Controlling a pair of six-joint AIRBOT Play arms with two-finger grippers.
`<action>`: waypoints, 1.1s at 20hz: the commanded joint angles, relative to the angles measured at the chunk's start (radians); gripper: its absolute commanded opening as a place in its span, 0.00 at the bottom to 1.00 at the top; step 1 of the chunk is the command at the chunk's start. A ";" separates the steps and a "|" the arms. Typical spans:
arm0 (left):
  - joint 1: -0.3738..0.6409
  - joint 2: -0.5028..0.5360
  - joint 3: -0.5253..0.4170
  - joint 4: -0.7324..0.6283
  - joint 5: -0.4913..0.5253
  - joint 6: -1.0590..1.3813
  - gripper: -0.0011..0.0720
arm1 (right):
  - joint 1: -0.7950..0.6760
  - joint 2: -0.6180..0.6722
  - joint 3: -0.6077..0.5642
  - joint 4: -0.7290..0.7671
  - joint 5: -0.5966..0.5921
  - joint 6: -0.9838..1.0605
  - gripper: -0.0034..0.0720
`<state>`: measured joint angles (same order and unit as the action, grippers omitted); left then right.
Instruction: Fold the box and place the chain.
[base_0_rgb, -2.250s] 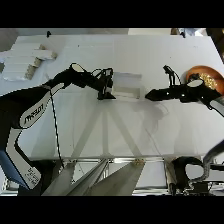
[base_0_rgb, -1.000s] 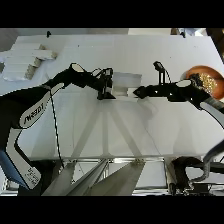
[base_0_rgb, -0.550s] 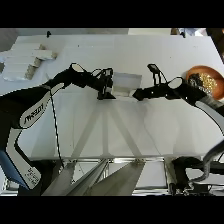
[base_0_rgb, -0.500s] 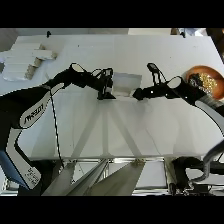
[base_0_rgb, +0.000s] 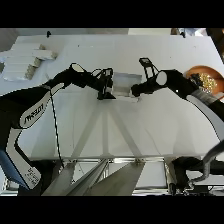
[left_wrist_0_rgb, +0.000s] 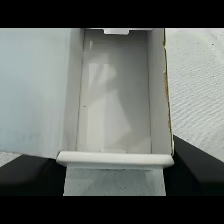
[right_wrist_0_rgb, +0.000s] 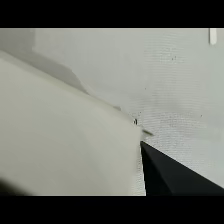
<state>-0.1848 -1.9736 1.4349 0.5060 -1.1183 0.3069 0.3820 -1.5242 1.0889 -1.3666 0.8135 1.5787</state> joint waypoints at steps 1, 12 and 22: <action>0.000 0.000 0.000 0.000 0.000 0.000 0.56 | 0.061 -0.051 0.045 -0.151 0.077 0.180 0.65; 0.000 0.000 0.000 0.000 0.000 0.000 0.56 | 0.099 -0.066 0.051 -0.264 0.109 0.543 0.43; 0.000 0.000 0.000 0.000 0.000 0.000 0.56 | 0.099 -0.066 0.051 -0.261 0.054 0.568 0.06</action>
